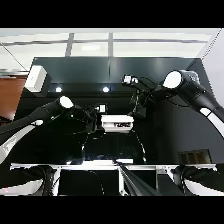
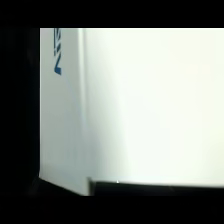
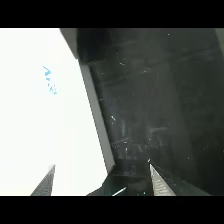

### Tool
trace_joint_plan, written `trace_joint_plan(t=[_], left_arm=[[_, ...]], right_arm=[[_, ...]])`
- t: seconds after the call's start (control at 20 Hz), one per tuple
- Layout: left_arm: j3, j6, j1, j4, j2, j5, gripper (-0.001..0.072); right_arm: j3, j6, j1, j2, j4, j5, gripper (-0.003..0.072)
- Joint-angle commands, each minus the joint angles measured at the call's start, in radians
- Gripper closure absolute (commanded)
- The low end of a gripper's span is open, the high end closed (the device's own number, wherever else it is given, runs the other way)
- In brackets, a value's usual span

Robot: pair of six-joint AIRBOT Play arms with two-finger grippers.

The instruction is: Fold the box and place the chain.

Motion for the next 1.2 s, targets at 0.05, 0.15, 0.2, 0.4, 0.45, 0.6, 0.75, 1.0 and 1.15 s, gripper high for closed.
trace_joint_plan(t=[0.05,0.15,0.2,0.4,0.45,0.6,0.75,1.0,1.15], left_arm=[[0.000,0.000,0.000,-0.001,0.000,-0.001,0.0245],[0.000,0.000,0.001,-0.001,0.000,0.000,0.0245],[0.000,0.000,0.001,-0.001,0.000,0.000,0.0245],[0.000,0.000,0.001,-0.001,0.000,-0.001,0.0245],[0.000,0.000,0.001,-0.001,0.000,-0.001,0.0245],[0.000,0.000,0.001,-0.001,0.000,0.000,0.0245],[0.000,0.000,0.001,-0.001,0.000,0.000,0.0245],[0.000,0.000,0.001,-0.001,0.000,0.000,0.0246],[0.000,0.000,0.001,-0.001,0.000,0.000,0.0245]], right_arm=[[-0.009,-0.042,0.019,-0.003,0.035,0.013,0.0001],[-0.030,-0.043,0.024,-0.006,0.037,-0.005,0.0002],[-0.040,-0.043,0.026,-0.008,0.039,-0.004,0.0001],[-0.071,-0.043,0.027,-0.008,0.092,0.050,0.0002],[-0.071,-0.043,0.031,-0.008,0.131,0.071,0.0002],[-0.071,-0.043,0.044,-0.008,0.126,0.074,0.0001],[-0.072,-0.043,0.049,-0.009,0.087,0.039,0.0002],[-0.072,-0.043,0.050,-0.026,0.068,-0.012,0.0031],[-0.072,-0.043,0.050,-0.026,0.068,-0.011,0.0209]])
